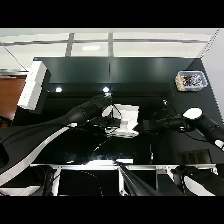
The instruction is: Fold the box and place the chain.
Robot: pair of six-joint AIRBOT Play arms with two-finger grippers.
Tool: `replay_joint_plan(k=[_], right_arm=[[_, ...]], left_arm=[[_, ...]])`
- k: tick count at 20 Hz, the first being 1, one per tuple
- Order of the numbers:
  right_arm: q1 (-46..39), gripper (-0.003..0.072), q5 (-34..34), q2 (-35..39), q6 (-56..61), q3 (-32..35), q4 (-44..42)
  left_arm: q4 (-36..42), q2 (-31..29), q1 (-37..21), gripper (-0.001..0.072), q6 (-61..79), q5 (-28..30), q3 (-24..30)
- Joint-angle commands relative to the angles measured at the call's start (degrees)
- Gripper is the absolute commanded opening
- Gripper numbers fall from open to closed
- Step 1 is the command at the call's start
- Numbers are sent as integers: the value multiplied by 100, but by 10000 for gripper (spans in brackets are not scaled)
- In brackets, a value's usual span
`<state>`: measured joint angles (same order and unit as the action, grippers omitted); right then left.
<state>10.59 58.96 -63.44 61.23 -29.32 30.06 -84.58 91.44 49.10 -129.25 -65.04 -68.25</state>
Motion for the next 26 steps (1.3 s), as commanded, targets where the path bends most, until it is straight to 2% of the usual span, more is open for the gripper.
replay_joint_plan(k=[1,4,6,11,12,14,15,17,26], right_arm=[[809,534,-822,-4,1405,-376,1054],[1436,515,-1248,-7,2938,-776,2323],[1720,512,-1255,-33,3777,-994,2933],[2109,505,-903,-400,4927,-1449,3578],[2186,421,-754,-496,5123,-1539,3794],[2317,421,-520,-603,5593,-1652,4238],[2358,420,-446,-627,5742,-1692,4345],[2413,330,-345,-667,5864,-1755,4411],[2800,330,511,-1314,6419,-2282,4752]], left_arm=[[2,0,-4,26,0,-2,2],[0,0,-4,25,0,0,2],[0,0,-4,25,2,-2,2],[0,0,-4,25,2,-2,2],[2,0,-4,25,2,-2,2],[0,0,-4,25,2,-2,2],[0,0,-4,25,2,-2,2],[0,0,-4,25,0,-2,2],[0,0,-4,25,2,2,2]])
